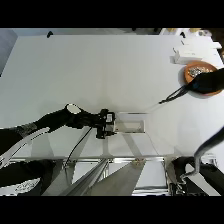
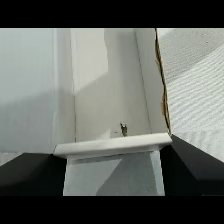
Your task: Fold the box and place the chain.
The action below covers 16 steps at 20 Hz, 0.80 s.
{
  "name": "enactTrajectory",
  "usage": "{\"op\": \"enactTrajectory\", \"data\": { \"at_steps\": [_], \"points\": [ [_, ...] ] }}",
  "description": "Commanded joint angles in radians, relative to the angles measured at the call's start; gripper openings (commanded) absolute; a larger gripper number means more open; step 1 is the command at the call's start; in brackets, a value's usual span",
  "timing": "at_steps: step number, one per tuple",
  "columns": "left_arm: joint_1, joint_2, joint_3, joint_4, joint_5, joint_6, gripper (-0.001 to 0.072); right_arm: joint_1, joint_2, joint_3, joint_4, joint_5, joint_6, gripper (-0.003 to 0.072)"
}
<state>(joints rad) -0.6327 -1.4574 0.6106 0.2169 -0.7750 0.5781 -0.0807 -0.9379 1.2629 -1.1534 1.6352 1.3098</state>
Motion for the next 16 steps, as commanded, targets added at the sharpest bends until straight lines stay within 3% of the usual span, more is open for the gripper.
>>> {"op": "enactTrajectory", "data": {
  "at_steps": [1,8,16],
  "points": [
    [-0.001,0.0,0.0,0.0,0.0,0.0,0.0208,0.066,0.092,-0.116,0.019,-0.019,0.002,0.0014],
    [-0.001,0.0,0.0,0.0,0.0,0.0,0.0208,0.162,0.278,-0.312,0.197,-0.124,0.004,0.0014],
    [-0.001,0.0,0.0,0.0,0.0,0.0,0.0208,0.449,0.302,-0.453,0.148,-0.42,0.091,0.0015]
  ]
}}
